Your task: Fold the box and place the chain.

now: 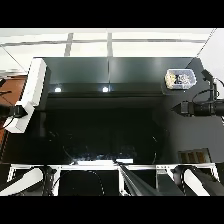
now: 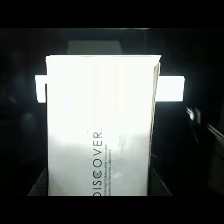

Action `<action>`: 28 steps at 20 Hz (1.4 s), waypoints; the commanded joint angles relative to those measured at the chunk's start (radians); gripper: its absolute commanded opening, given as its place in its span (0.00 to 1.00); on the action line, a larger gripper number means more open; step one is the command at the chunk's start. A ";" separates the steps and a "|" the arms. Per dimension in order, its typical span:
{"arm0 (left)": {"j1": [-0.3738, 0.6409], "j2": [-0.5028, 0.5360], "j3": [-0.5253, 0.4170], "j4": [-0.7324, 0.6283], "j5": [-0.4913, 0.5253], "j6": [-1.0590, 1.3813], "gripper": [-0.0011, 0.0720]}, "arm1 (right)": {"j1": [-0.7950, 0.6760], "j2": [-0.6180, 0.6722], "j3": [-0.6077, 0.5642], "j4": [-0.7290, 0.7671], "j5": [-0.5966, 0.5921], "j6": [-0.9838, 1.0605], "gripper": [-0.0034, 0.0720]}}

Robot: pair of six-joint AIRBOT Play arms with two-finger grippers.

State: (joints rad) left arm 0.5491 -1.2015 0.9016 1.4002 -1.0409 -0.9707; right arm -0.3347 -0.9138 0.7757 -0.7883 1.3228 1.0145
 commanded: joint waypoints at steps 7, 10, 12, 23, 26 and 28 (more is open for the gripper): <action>-0.010 -0.093 -0.009 -0.074 0.150 0.016 1.00 | 0.000 0.001 0.000 0.021 0.010 0.005 0.06; -0.010 -0.078 0.088 -0.079 0.081 0.006 1.00 | 0.000 0.001 0.000 0.029 0.032 0.005 0.06; -0.010 -0.071 0.187 -0.133 0.006 -0.099 0.99 | 0.003 0.001 0.000 0.097 0.094 0.022 0.06; -0.334 0.181 0.103 -0.651 -0.071 0.067 0.04 | 0.496 0.001 0.000 -0.354 -0.428 0.165 0.06; -0.523 0.397 -0.185 -0.477 0.223 0.023 0.05 | 0.468 -0.001 -0.034 -0.611 -0.642 0.315 0.06; -0.563 0.474 -0.338 -0.443 0.340 0.029 0.05 | 0.406 -0.007 -0.124 -0.644 -0.777 0.328 0.06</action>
